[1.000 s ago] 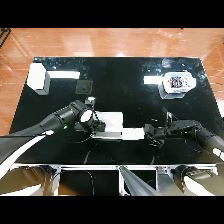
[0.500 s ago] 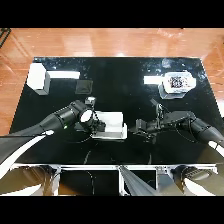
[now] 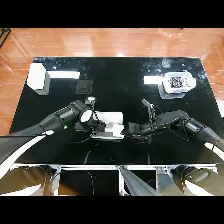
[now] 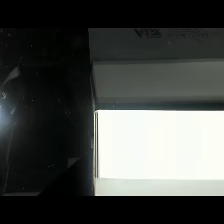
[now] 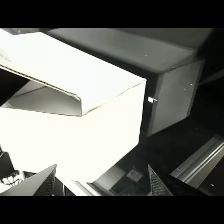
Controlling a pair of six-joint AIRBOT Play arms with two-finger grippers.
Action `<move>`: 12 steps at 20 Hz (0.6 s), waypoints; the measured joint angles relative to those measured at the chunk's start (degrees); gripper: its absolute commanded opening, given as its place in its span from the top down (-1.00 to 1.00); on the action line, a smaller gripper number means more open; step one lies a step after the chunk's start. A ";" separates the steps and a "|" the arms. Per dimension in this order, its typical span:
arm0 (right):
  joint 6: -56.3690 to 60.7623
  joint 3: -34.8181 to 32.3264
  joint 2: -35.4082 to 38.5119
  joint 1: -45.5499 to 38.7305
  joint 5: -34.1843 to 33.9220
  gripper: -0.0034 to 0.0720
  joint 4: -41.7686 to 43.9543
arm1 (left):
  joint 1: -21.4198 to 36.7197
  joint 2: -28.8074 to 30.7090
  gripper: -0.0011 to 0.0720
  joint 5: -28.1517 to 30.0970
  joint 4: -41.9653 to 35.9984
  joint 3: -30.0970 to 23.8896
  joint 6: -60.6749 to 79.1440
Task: Fold the box and place the chain.
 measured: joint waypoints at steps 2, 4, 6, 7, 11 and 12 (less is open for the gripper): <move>1.70 0.59 0.00 2.19 2.54 -0.67 -0.68 | 0.00 0.00 0.91 -0.02 0.04 0.00 0.00; 5.38 1.92 -0.04 4.85 5.27 -0.67 -3.72 | 0.00 0.00 0.91 -0.02 0.09 0.00 0.00; 11.39 3.96 -0.37 7.41 7.72 -0.67 -9.60 | 0.00 0.00 0.91 -0.02 0.15 0.00 0.00; 14.75 5.14 -0.76 8.70 8.39 -0.67 -13.05 | 0.00 0.00 0.91 -0.02 0.17 0.00 0.00; 26.23 10.34 -3.82 13.68 9.81 -0.51 -24.55 | 0.00 0.00 0.91 -0.02 0.22 0.00 0.31; 28.98 11.69 -4.81 14.86 9.66 -0.48 -27.30 | 0.00 0.00 0.91 -0.02 0.22 0.00 0.42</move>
